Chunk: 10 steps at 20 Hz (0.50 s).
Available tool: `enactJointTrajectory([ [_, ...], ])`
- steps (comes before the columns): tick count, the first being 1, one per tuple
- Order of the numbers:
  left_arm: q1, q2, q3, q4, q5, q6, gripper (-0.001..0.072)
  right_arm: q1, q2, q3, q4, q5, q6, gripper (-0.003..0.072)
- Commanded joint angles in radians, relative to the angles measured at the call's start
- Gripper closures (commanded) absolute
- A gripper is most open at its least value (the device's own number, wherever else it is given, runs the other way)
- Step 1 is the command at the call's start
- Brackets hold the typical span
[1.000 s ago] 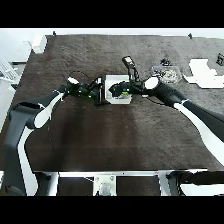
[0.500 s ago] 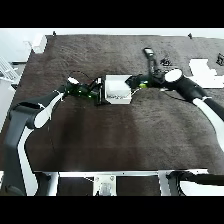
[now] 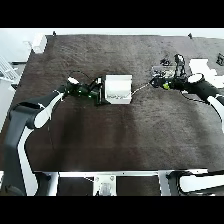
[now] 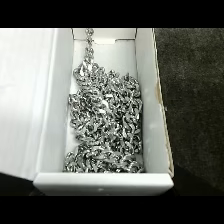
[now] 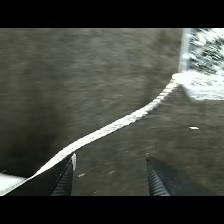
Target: Fold the box and place the chain.
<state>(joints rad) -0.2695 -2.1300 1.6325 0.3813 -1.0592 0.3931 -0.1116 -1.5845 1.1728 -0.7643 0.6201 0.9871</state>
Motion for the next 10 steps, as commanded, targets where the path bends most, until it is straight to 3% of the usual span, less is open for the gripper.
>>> enactJointTrajectory([
  [1,0.001,0.001,0.000,0.000,0.000,0.000,0.0238,-0.022,-0.102,0.047,0.024,-0.011,0.000,0.0140],
  [10,0.001,0.001,0.000,0.000,0.000,0.000,0.0238,-0.008,-0.263,0.196,0.109,0.000,-0.058,0.0141],
])
